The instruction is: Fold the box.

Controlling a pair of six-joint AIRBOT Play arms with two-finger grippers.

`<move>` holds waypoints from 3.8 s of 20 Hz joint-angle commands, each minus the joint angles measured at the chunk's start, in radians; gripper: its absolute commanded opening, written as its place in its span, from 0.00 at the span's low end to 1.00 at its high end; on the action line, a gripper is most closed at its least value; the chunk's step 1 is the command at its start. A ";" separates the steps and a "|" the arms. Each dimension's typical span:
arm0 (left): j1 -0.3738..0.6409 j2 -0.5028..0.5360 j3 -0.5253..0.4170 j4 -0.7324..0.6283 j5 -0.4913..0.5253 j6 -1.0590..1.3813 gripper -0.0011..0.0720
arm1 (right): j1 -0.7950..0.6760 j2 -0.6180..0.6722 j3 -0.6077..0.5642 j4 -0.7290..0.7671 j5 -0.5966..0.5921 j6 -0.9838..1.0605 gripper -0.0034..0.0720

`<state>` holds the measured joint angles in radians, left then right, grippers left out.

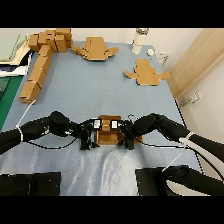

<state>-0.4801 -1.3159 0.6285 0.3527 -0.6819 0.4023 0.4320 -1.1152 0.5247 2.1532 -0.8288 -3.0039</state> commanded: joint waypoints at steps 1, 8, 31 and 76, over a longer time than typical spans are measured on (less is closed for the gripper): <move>-0.001 -0.002 0.001 0.000 0.000 -0.002 0.97 | 0.000 0.001 0.000 0.000 0.000 0.000 0.72; -0.016 -0.005 0.005 0.014 0.033 -0.030 0.81 | 0.000 0.001 0.000 0.000 0.000 0.000 0.72; -0.027 -0.007 0.006 0.029 0.054 -0.051 0.98 | 0.000 0.001 0.000 0.000 0.000 0.000 0.72; -0.031 -0.022 0.027 0.074 0.047 -0.134 0.66 | 0.000 0.001 0.000 0.000 0.000 0.000 0.72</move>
<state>-0.5110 -1.3376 0.6544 0.4267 -0.6357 0.2687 0.4320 -1.1152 0.5247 2.1532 -0.8291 -3.0039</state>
